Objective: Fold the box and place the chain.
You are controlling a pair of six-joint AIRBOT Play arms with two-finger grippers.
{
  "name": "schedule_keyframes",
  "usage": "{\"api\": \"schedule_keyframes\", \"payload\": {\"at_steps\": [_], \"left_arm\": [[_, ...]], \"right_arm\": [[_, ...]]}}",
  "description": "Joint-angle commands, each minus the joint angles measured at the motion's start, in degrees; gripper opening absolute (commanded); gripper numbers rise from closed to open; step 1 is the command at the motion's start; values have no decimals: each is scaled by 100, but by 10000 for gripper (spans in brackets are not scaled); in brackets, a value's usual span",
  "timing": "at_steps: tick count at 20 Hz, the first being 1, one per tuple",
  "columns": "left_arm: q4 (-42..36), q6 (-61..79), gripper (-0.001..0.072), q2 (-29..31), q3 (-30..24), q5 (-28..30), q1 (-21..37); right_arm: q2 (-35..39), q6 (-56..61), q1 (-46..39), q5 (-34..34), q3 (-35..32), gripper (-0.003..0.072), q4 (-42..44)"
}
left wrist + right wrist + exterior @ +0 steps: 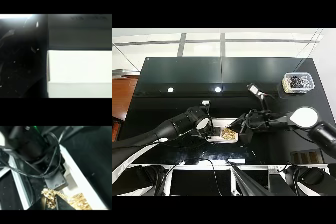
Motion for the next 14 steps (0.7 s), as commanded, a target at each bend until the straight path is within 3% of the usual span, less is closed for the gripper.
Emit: {"api": "schedule_keyframes", "payload": {"at_steps": [1,2,3,4,5,8,12,13,14], "left_arm": [[2,-2,26,0,4,87,4],[2,-2,27,0,4,87,7],[2,0,27,0,4,85,7],[2,-2,27,0,4,85,4],[0,-2,26,0,4,83,4],[0,-2,26,0,9,83,4],[-2,-2,31,0,20,83,4],[-4,0,74,4,39,83,7],[-2,0,267,11,98,-7,4]], "right_arm": [[-546,374,164,-81,11,27,162],[-603,461,164,-94,13,39,160],[-592,492,101,-83,17,282,74],[-562,737,-63,33,44,627,-57],[-522,896,-293,297,94,690,-205],[-227,933,-1327,1443,234,690,-391],[227,999,-2568,2269,234,690,-437],[247,1008,-2747,2406,234,690,-439],[249,1025,-2876,2527,234,690,-446]]}}
